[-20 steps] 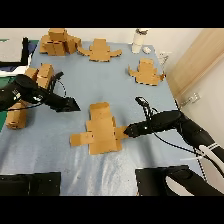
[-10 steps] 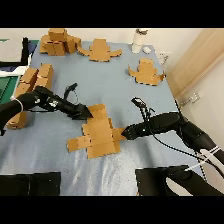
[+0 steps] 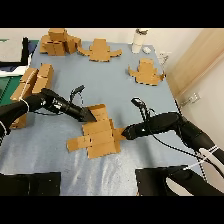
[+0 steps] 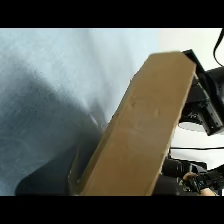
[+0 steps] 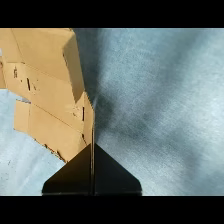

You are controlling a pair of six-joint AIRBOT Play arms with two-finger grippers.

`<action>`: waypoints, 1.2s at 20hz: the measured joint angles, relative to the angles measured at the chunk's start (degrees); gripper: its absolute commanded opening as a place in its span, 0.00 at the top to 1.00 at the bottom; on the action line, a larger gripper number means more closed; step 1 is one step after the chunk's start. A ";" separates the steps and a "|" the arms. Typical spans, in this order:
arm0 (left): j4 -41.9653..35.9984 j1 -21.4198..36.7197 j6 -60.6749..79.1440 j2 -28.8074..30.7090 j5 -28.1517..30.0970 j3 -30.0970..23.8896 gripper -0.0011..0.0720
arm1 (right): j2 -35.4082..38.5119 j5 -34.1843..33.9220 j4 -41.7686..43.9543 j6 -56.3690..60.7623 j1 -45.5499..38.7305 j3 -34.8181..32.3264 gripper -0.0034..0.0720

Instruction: Fold the box.

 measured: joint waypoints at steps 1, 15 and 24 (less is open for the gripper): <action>-0.57 0.00 0.63 0.00 -0.11 0.00 0.58 | -0.26 -0.02 -0.02 0.00 0.00 0.00 0.95; -2.89 -0.11 6.16 -2.47 -5.14 0.04 0.97 | -1.77 -0.22 -0.33 0.02 0.02 0.00 0.93; -1.18 -1.53 13.42 -0.42 -5.66 1.73 0.97 | -1.77 2.86 -5.64 4.79 -2.54 2.89 0.29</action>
